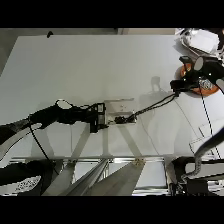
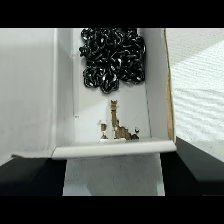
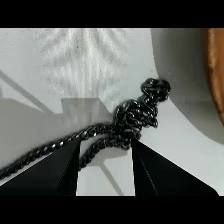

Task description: Fold the box and place the chain.

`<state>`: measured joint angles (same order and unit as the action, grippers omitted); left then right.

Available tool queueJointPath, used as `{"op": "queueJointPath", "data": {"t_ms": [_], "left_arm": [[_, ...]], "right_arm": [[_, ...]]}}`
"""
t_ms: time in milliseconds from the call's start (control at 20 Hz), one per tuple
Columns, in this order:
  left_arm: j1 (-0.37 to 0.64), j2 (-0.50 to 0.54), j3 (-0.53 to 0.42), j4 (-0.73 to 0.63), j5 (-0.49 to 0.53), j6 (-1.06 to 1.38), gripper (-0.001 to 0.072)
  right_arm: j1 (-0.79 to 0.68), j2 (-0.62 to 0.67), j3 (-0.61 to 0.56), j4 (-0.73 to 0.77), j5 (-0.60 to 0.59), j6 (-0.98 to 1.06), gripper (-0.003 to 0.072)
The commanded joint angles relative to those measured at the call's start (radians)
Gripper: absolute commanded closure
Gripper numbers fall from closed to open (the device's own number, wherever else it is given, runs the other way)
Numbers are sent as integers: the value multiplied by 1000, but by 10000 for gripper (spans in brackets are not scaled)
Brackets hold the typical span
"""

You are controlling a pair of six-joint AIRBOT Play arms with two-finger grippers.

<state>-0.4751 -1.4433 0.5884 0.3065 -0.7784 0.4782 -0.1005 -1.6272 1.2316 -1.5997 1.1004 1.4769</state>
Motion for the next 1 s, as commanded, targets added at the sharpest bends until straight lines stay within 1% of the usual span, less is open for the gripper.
{"op": "queueJointPath", "data": {"t_ms": [0, 100, 250, 350, 400, 450, 600, 650, 700, 950], "left_arm": [[0, 0, 0, 0, 0, 0, 501], [0, 0, 0, 0, 0, 0, 501], [0, 0, 0, 0, 0, 0, 501], [0, 0, 0, 0, 0, 0, 501], [0, 0, 0, 0, 0, 0, 501], [0, 0, 0, 0, 0, 0, 501], [0, 0, 0, 0, 0, 0, 501], [0, 0, 0, 0, 0, 0, 501], [0, 0, 0, 0, 0, 0, 501], [0, 0, 0, 0, 0, 0, 501]], "right_arm": [[0, -40, 0, -44, -9, 20, 345], [-3, -42, 0, -72, -9, 35, 345], [-30, -42, 0, -63, -6, 50, 345], [-45, -42, 0, -37, 6, 43, 347], [-52, -42, 0, -6, 7, 31, 363], [-55, -42, 0, 34, 7, 1, 431], [-55, -42, 0, 176, 16, -82, 580], [-55, -42, 0, 222, 27, -109, 673], [-55, -42, 0, 248, 41, -116, 670], [-54, -19, 0, 272, 111, -154, 671]]}}
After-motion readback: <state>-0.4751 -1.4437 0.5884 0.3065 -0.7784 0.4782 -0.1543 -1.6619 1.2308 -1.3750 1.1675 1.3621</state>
